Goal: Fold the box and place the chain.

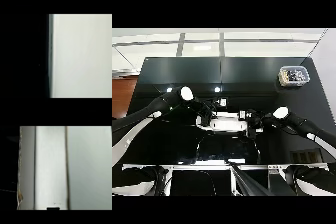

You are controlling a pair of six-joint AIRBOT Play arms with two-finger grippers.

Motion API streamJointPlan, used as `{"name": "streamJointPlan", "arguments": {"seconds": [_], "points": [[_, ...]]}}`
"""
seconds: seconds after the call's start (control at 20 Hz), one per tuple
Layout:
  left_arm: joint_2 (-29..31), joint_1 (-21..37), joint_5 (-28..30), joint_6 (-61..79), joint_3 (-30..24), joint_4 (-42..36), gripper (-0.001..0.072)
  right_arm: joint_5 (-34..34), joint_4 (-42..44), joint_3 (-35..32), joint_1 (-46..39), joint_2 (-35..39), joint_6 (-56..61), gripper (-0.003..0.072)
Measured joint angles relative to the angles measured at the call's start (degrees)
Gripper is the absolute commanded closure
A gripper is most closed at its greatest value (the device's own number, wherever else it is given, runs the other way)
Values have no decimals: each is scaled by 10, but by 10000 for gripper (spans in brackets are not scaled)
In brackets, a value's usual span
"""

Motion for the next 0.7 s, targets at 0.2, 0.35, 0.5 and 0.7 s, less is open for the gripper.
{"name": "streamJointPlan", "arguments": {"seconds": [0.2,0.35,0.5,0.7], "points": [[0,0,1,0,0,0,679,0,0,0,0,-6,-1,-28],[0,0,1,0,0,0,680,-4,-14,0,0,-7,18,-28],[0,0,1,0,0,0,680,-4,-26,0,0,-8,31,-28],[0,0,1,0,0,0,679,-8,-32,0,0,-8,41,-28]]}}
